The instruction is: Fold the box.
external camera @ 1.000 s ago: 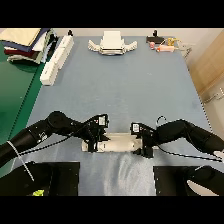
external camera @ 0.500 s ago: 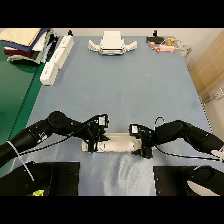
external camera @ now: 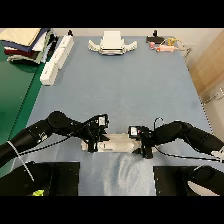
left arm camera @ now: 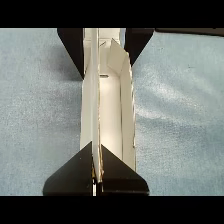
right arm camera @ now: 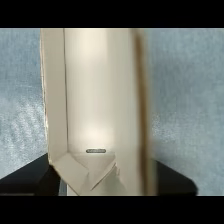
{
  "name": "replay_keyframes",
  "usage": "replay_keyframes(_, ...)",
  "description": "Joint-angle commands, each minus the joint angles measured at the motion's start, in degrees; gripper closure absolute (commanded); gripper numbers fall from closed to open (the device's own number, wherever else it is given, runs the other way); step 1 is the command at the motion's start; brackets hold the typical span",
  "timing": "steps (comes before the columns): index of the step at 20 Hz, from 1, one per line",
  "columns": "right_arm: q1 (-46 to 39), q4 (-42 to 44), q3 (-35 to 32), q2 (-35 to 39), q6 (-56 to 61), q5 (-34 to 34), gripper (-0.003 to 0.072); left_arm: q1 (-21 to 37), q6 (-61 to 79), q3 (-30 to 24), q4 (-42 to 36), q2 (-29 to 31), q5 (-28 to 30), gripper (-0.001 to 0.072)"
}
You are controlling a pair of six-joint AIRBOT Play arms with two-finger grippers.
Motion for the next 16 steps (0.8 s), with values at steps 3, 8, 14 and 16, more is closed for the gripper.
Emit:
replay_keyframes(3,0.4,-1.1,0.1,0.2,0.0,0.0,0.0084,0.0,0.0,0.0,0.0,0.0,0.1,0.0696)
replay_keyframes(8,0.4,-0.5,0.2,3.8,0.0,-0.1,0.0025,0.0,0.0,0.0,0.0,0.0,0.1,0.0696)
replay_keyframes(14,0.4,0.4,0.1,3.5,0.0,2.3,0.0025,0.0,0.0,0.0,0.0,0.0,0.1,0.0696)
replay_keyframes(16,0.4,0.4,0.1,2.2,0.0,2.3,0.0026,0.0,0.0,0.0,0.0,0.0,0.1,0.0696)
